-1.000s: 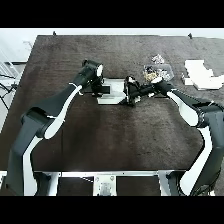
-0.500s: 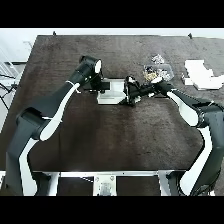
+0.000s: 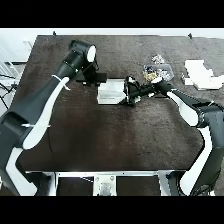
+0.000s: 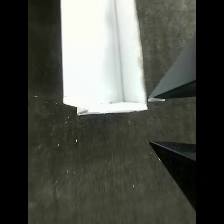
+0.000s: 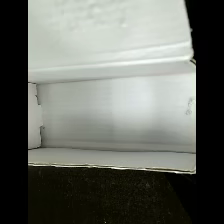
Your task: Fold the box and place the chain.
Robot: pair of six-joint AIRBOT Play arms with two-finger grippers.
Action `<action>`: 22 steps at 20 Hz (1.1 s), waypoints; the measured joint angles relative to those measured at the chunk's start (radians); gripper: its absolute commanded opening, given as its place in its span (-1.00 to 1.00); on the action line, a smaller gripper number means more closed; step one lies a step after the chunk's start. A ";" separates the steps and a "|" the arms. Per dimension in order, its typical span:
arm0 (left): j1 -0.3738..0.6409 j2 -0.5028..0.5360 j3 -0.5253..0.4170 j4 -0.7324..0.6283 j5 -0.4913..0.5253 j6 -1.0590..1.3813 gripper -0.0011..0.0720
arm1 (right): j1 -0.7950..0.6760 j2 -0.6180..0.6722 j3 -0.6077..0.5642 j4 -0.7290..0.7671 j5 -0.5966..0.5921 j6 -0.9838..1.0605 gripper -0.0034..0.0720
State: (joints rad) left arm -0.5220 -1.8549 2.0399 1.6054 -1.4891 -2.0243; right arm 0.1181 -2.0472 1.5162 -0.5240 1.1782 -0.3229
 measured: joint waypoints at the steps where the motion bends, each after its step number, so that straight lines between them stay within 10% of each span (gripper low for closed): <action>1: 0.000 0.024 -0.001 0.007 0.000 0.010 -0.10 | 0.000 0.000 0.000 0.000 0.000 0.000 0.42; 4: 0.006 0.101 -0.029 0.021 0.008 0.048 -0.03 | 0.000 0.000 0.000 0.000 0.000 0.000 0.42; 7: 0.034 0.188 -0.088 0.001 0.059 0.130 0.87 | 0.000 0.000 0.000 0.000 0.000 0.000 0.42; 14: 0.149 0.330 -0.325 -0.216 0.221 0.517 0.88 | 0.000 0.000 0.000 0.000 0.000 0.000 0.42; 22: 0.393 0.349 -0.608 -0.840 0.464 1.358 0.88 | 0.000 0.000 0.000 0.000 0.000 0.000 0.42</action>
State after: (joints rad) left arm -0.1295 -1.5055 1.4319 0.7654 -1.0248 -0.6666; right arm 0.1181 -2.0468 1.5162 -0.5240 1.1782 -0.3229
